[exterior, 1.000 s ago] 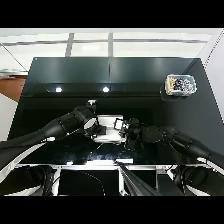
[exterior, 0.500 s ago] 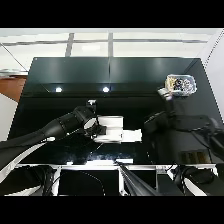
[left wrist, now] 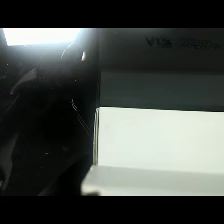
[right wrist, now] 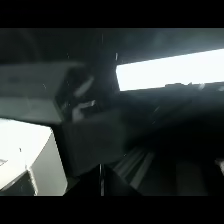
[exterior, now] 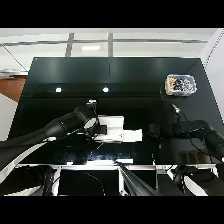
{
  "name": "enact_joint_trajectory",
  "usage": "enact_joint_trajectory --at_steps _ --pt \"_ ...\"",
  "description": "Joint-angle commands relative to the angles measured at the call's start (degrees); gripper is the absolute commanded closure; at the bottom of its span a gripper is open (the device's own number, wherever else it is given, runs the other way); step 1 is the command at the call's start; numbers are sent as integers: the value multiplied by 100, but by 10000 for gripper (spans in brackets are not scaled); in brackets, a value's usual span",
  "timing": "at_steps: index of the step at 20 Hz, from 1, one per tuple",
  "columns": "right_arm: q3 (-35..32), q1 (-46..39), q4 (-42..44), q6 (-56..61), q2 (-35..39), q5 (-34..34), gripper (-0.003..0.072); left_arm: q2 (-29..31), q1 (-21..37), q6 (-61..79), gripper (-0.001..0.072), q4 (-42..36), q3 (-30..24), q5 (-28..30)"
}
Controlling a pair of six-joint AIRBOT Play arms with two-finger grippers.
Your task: Fold the box and place the chain.
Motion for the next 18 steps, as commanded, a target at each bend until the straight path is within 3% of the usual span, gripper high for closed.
enact_joint_trajectory --at_steps 1,5,10,11,12,13,18 --pt "-61 643 498 122 -459 424 658 -9 -2 -4 678 -2 -4 -17" --pt "7 1226 796 155 -664 861 658 -9 -2 -4 678 0 -4 -28" --pt "337 1305 866 146 -686 492 652 -9 -2 -4 678 0 -4 -28" --pt "476 1305 863 127 -684 339 473 -9 -2 -4 678 0 -4 -31" --pt "614 1305 859 114 -684 160 193 -9 -2 -4 678 -2 -4 -31" --pt "761 1305 831 -2 -684 -13 127 -9 -2 -4 678 0 -4 -33" --pt "1110 1325 839 -127 -684 -254 127 -9 -2 -4 678 0 -4 -122"
